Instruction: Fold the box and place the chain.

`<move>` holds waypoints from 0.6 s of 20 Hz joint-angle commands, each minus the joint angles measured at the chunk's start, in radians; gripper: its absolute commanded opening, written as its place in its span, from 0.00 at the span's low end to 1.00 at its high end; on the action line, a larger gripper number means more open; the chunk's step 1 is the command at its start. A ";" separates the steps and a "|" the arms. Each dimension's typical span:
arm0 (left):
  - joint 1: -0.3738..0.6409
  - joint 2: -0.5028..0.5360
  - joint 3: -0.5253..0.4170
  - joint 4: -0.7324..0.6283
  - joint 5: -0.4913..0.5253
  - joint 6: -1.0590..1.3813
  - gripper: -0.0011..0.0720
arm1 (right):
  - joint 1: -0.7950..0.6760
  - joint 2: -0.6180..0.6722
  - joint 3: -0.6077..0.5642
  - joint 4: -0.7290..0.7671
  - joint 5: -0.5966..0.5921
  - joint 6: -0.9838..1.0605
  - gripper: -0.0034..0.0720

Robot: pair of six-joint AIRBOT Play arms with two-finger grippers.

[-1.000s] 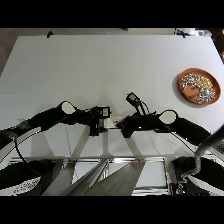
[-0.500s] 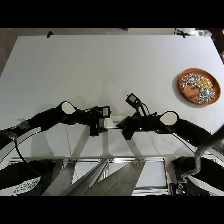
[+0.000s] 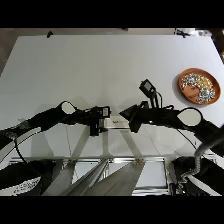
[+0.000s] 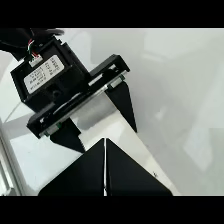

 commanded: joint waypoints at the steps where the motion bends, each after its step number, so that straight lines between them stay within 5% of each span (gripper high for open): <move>1: 0.000 0.001 0.001 0.001 0.001 0.000 0.32 | -0.087 0.063 0.003 -0.357 0.220 0.296 0.06; 5: 0.000 0.001 0.001 0.001 0.001 0.000 0.32 | -0.130 0.062 0.003 -0.662 0.454 0.455 0.06; 9: 0.000 0.001 0.001 -0.051 0.002 0.001 0.27 | -0.130 0.062 0.003 -0.709 0.438 0.485 0.06; 10: 0.000 0.003 0.001 -0.049 0.000 0.000 0.03 | -0.130 0.062 0.003 -0.708 0.412 0.503 0.06; 12: 0.006 0.020 0.001 -0.044 0.004 -0.002 0.02 | -0.130 0.062 0.003 -0.708 0.372 0.543 0.06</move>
